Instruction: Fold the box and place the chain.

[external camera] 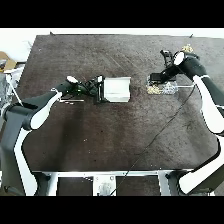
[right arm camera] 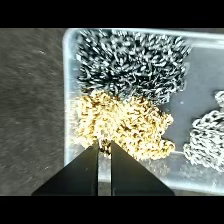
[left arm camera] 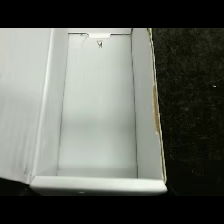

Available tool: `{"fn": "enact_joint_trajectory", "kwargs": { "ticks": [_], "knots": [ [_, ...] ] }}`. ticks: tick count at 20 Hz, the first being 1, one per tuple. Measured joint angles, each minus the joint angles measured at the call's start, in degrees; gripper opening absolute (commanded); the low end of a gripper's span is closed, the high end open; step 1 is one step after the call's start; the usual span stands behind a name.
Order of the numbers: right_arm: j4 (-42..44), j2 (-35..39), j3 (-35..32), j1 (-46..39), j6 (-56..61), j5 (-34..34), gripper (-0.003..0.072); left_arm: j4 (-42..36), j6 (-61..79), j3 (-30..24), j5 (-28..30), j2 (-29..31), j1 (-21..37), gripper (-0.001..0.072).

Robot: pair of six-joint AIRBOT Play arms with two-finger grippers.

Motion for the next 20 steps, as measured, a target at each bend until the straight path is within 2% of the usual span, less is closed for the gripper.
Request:
{"fn": "enact_joint_trajectory", "kwargs": {
  "ticks": [4, 8, 12, 15, 18, 20],
  "knots": [
    [-1.3, 7.0, 0.0, 1.5, -0.7, -0.2, 0.0000, 0.0, 0.0, 0.0, 0.0, 0.0, 0.0, 0.0269],
    [-4.7, 17.5, 0.0, 5.2, -1.1, -4.6, 0.0000, 0.0, 0.0, 0.0, 0.0, 0.0, 0.0, 0.0269],
    [-7.9, 28.4, 0.0, 10.8, -1.3, -13.2, 0.0001, 0.0, 0.0, 0.0, 0.0, 0.0, 0.0, 0.0269],
    [-9.5, 35.6, 0.0, 16.3, -2.4, -22.8, 0.0000, 0.0, 0.0, 0.0, 0.0, 0.0, 0.0, 0.0269],
    [-10.3, 39.6, 0.0, 22.1, -5.0, -31.1, 0.0000, 0.0, 0.0, 0.0, 0.0, 0.0, 0.0, 0.0269],
    [-10.5, 40.4, 0.0, 24.9, -6.2, -33.7, 0.0001, 0.0, 0.0, 0.0, 0.0, 0.0, 0.0, 0.0269]
  ]
}}
